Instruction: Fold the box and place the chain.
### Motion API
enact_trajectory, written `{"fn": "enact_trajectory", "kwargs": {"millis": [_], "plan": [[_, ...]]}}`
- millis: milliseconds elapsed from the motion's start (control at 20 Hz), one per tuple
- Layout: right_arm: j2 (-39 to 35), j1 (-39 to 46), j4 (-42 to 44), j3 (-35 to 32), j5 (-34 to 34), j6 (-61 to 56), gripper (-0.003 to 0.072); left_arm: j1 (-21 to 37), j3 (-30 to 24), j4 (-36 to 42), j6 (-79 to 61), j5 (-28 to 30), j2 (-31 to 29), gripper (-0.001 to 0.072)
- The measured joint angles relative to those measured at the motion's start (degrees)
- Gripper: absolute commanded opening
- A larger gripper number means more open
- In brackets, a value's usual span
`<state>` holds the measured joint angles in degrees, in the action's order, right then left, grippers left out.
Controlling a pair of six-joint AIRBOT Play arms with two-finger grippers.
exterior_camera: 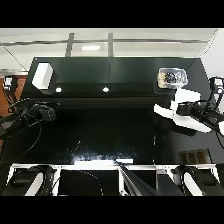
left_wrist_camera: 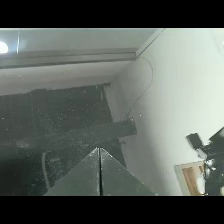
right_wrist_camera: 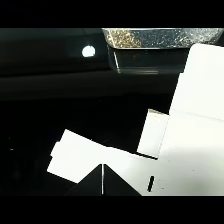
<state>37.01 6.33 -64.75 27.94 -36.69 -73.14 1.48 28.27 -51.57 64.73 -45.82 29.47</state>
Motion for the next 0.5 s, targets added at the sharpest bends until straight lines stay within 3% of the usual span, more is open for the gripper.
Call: {"fn": "enact_trajectory", "kwargs": {"millis": [500], "plan": [[0.0, 0.0, 0.0, 0.0, 0.0, 0.0, 0.001, 0.0, -0.2, 0.1, 0.1, -1.0, 0.0, 0.0026]]}}
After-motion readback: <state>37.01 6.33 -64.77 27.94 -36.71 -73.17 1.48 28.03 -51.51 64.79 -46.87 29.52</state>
